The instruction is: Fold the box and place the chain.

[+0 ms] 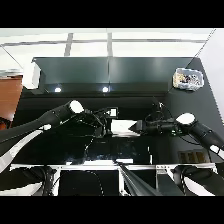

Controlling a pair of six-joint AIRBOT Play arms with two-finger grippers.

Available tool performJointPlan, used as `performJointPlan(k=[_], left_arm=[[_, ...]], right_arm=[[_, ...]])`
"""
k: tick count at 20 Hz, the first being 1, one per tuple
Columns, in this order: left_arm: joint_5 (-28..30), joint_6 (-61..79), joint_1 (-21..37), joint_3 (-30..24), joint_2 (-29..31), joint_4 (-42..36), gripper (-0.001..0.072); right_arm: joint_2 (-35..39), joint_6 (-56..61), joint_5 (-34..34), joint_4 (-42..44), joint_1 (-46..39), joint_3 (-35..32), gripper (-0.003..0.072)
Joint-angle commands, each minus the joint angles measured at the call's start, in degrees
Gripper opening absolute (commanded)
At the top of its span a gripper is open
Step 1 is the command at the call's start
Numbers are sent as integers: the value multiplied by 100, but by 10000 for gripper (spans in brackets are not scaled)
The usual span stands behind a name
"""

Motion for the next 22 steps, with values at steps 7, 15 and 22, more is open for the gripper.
performJointPlan(k=[7, 15, 22], left_arm=[[-2, -234, 17, 122, 20, -2, 356], [-365, -820, 31, 756, 111, 326, 720], [-710, -1799, -387, 2011, -44, 243, 720]], right_arm=[[236, -546, 1985, -817, -708, 1561, 11], [531, -282, 3154, -1462, -3311, 1808, 11], [651, -352, 2981, -1460, -3904, 1805, 11]])
